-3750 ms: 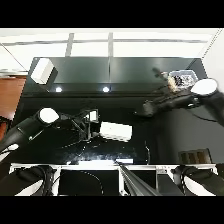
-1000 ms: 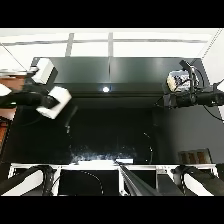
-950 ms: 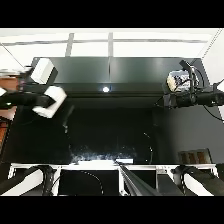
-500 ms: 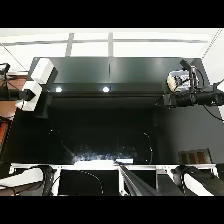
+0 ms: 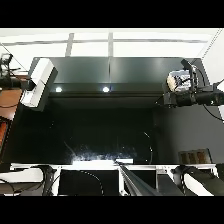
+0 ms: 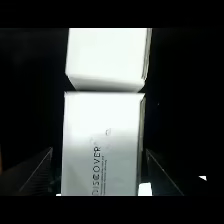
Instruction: Fold the box and place the chain.
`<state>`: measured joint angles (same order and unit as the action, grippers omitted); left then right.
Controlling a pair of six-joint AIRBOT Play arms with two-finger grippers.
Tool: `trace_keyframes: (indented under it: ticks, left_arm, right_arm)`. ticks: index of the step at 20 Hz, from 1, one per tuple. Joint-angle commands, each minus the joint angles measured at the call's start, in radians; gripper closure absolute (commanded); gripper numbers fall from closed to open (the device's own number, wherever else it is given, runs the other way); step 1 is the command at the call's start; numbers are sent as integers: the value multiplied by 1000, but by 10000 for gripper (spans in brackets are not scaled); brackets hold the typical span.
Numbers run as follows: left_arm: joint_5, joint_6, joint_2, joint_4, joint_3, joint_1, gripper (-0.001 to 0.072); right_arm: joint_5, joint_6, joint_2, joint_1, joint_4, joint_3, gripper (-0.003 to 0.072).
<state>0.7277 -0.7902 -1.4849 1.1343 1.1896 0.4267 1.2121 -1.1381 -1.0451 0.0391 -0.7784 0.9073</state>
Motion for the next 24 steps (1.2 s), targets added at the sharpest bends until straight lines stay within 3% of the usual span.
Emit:
trace_keyframes:
  ticks: [1, 2, 3, 4, 5, 7, 10, 12, 14, 24]
  left_arm:
    - [165, -50, 148, -18, 23, -5, 10]
    - [229, -97, 197, -50, 22, -5, 121]
    - [306, -154, 245, -86, 21, -6, 441]
    - [371, -164, 283, -105, 17, -13, 685]
    - [404, -170, 327, -106, -3, -34, 686]
    - [363, -219, 447, -106, -102, -94, 686]
    - [222, -298, 670, -107, -365, -247, 686]
    - [87, -318, 798, -103, -570, -352, 685]
    - [8, -319, 870, -99, -695, -410, 685]
    - [13, -321, 879, -103, -712, -408, 682]
  right_arm:
    - [-13, -2, -1, 0, -2, 1, 648]
    - [-19, -2, -1, 0, -2, 1, 648]
    - [-20, 7, 0, 0, 0, 1, 649]
    - [-1, 55, 13, -7, -2, 1, 649]
    - [11, 65, 43, -16, -36, -2, 649]
    - [-48, 28, 161, -14, -177, -39, 649]
    - [-277, -84, 337, 28, -331, -200, 649]
    - [-411, -159, 362, 42, -365, -315, 649]
    - [-496, -160, 354, 41, -364, -387, 648]
    - [-498, -160, 355, 42, -364, -401, 650]
